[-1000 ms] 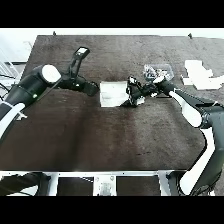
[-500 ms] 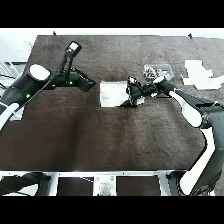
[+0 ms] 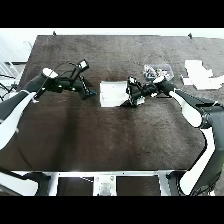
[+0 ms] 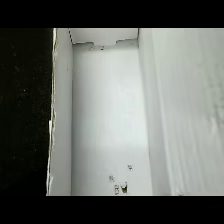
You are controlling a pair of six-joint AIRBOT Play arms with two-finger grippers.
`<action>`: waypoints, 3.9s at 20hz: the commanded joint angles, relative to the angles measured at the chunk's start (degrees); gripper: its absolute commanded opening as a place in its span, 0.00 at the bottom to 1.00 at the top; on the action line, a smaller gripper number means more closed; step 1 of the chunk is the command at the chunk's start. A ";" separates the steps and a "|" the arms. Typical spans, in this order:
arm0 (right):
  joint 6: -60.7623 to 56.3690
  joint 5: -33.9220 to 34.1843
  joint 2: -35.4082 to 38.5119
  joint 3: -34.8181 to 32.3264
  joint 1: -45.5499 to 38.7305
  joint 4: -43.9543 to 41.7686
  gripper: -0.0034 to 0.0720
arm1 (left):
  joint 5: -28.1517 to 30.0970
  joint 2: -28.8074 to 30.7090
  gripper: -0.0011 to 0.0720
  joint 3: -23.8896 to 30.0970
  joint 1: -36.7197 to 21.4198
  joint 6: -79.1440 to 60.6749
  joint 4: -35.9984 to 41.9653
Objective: Fold the box and place the chain.
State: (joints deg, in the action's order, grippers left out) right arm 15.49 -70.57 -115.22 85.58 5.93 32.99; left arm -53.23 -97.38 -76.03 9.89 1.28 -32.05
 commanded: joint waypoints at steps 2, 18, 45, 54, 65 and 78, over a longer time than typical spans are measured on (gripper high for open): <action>0.00 0.00 0.00 0.00 0.04 0.00 0.82 | -5.92 -10.51 0.80 -8.59 -0.46 -8.20 1.40; 0.00 0.00 0.00 0.00 0.04 0.00 0.82 | -13.42 -13.60 1.00 -10.86 -0.28 -18.51 0.39; 0.00 0.00 0.00 0.00 0.04 0.00 0.82 | -12.70 -15.96 1.00 -10.86 1.25 -21.70 2.84; 0.00 0.00 0.00 0.00 0.04 0.00 0.82 | -13.14 -15.96 1.00 -10.86 2.56 -21.27 3.41; 0.00 0.00 0.00 0.00 0.07 0.00 0.82 | -8.74 -18.12 1.00 -10.86 2.58 -21.49 7.28; 0.00 0.00 0.00 0.00 0.04 0.00 0.82 | -9.99 -18.16 1.00 -10.86 2.64 -27.98 7.19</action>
State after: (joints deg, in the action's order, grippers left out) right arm 15.49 -70.52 -115.20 85.58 5.98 32.97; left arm -62.52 -115.50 -86.85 12.49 -25.45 -24.93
